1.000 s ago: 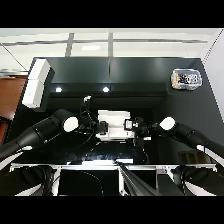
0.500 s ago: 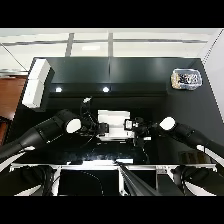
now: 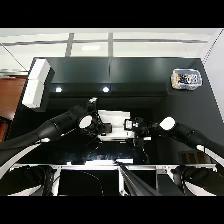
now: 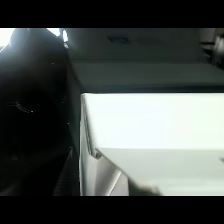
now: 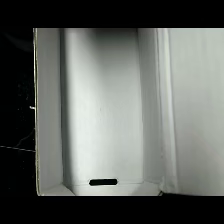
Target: Fold the box and place the chain.
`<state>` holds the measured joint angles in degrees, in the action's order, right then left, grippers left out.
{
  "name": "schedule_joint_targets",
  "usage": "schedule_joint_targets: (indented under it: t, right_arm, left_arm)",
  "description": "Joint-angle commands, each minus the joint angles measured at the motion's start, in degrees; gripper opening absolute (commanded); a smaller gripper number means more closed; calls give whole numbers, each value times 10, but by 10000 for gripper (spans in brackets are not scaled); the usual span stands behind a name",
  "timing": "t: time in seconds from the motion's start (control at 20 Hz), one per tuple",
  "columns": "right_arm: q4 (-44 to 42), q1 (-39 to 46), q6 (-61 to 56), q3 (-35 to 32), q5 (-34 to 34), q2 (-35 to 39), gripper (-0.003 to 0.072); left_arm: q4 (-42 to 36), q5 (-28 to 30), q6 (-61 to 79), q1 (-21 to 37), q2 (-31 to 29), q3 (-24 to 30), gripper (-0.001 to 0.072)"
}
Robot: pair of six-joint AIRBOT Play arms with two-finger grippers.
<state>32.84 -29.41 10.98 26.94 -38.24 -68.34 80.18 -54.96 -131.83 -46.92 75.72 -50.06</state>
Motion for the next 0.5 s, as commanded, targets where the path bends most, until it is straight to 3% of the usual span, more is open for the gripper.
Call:
schedule_joint_targets:
  t: [0.0,0.15,0.45]
  right_arm:
    - [0,0,0,0,0,0,436]
    - [0,0,0,0,0,0,435]
    - [0,0,0,0,0,0,436]
  left_arm:
    - [26,-30,-23,-4,8,-16,347]
    - [82,-73,-43,-19,15,-42,347]
    - [61,-66,-33,-26,54,-67,347]
